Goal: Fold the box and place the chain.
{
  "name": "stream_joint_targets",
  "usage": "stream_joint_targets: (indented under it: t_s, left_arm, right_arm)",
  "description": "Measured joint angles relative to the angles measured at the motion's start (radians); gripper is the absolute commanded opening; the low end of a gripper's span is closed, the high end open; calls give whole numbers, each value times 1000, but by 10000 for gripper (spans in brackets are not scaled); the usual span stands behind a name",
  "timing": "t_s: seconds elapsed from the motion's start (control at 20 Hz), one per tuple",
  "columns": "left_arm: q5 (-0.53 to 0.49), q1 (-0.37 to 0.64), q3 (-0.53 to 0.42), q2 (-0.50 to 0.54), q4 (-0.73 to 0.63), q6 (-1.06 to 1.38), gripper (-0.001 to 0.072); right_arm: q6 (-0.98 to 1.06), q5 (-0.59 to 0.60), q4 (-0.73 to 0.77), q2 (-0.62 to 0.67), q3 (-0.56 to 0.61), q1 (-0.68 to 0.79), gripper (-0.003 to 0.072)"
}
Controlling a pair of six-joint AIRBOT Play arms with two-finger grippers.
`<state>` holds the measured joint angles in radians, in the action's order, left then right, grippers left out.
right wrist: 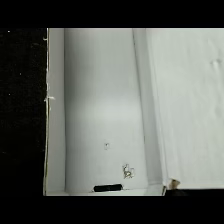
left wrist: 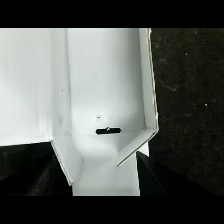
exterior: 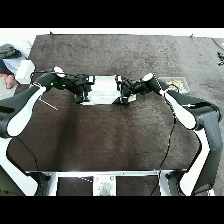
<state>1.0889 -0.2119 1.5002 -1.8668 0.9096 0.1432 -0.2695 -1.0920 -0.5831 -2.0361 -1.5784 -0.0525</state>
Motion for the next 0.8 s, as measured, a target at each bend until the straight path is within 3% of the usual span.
stream_joint_targets:
  t_s: [0.05, 0.15, 0.4, 0.45, 0.5, 0.55, 0.8]
  left_arm:
    - [1, 0, 0, 0, 0, -8, 533]
    - [3, 0, 0, 0, 0, -23, 340]
    - [14, -11, 0, 0, -9, -42, 351]
    - [15, -16, 0, 0, -11, -45, 335]
    - [14, -21, -2, 0, -11, -47, 200]
    - [13, -24, -2, -1, -11, -51, 163]
    - [-7, -31, -5, -3, -9, -63, 163]
  right_arm:
    - [0, 0, 0, 0, 0, 0, 374]
    - [0, 0, 0, 0, 0, 0, 374]
    - [0, 0, 0, 0, 0, 0, 374]
    - [0, 0, 0, 0, 0, 0, 374]
    - [0, 0, 0, 0, 0, 0, 374]
    - [0, 0, 0, 0, 0, 0, 374]
    - [0, 0, 0, 0, 0, 0, 375]
